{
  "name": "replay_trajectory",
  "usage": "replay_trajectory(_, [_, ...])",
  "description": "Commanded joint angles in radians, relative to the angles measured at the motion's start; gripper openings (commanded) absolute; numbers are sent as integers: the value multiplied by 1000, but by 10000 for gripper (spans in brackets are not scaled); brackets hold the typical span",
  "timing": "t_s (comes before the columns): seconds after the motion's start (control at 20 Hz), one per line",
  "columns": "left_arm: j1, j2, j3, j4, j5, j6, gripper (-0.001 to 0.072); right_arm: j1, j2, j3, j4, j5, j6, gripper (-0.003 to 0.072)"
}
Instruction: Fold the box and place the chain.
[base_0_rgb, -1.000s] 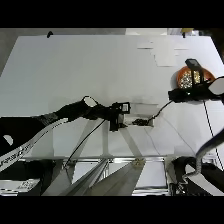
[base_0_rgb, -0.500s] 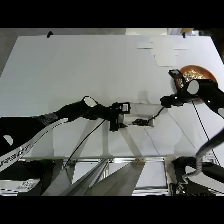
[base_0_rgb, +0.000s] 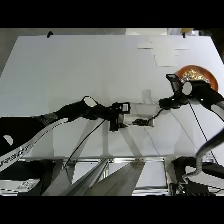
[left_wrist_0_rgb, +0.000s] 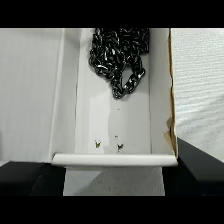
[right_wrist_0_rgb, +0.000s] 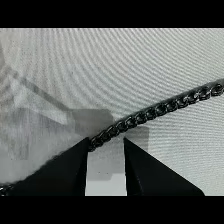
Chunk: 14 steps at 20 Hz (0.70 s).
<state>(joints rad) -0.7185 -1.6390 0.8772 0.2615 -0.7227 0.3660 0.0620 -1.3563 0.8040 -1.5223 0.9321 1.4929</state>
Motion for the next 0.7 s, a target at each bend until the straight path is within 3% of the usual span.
replay_trajectory(0.0, [0,0,0,0,0,0,333,1,-15,-1,0,2,3,202])
replay_trajectory(0.1, [0,0,0,0,0,0,333,1,-14,-1,0,15,2,39])
replay_trajectory(0.15, [0,0,0,0,0,0,333,1,-9,-1,0,27,-1,16])
replay_trajectory(0.65, [0,0,0,0,0,0,333,1,266,-1,55,163,-8,15])
